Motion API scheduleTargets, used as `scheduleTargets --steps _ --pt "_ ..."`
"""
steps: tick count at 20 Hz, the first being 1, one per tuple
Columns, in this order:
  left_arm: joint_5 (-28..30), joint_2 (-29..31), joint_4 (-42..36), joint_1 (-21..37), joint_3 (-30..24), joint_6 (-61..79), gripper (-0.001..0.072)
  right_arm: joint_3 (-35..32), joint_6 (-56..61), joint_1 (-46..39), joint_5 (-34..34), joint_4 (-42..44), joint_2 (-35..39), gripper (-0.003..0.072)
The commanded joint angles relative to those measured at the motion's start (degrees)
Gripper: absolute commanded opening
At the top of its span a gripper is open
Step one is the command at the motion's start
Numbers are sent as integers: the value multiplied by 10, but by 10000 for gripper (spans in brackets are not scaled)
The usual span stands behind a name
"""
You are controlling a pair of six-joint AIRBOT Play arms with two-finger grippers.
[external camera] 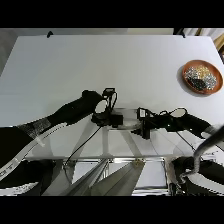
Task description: Fold the box and place the chain.
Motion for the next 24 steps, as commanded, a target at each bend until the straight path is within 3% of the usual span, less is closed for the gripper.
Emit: scheduleTargets --steps 1,3,5,10,11,14,15,16,17,19,23,24 --pt "-25 -19 2 -8 5 -21 453 0 0 0 0 0 0 406" --pt "-21 -23 4 -8 6 -35 367 0 0 0 0 0 0 406" --pt "-14 -23 4 -8 6 -35 169 0 0 0 0 0 0 406" --pt "-11 -23 3 -9 6 -65 106 0 0 0 0 0 0 406" --pt "-11 -23 4 -10 6 -69 1 0 0 0 0 0 0 406" --pt "-11 -24 4 -14 6 -72 27 0 0 0 0 0 0 406" --pt "-11 -26 4 -16 6 -72 122 0 0 0 0 0 0 406" --pt "-11 -26 4 -18 6 -72 291 0 0 0 0 0 0 406" --pt "-11 -26 4 -18 5 -72 356 0 0 0 0 0 0 406" --pt "-10 -26 4 -18 6 -72 339 0 0 0 0 0 0 406" --pt "-7 -26 7 -18 6 -83 131 0 0 0 0 0 0 406" --pt "-7 -26 14 -18 5 -97 131 0 0 0 0 0 0 406"
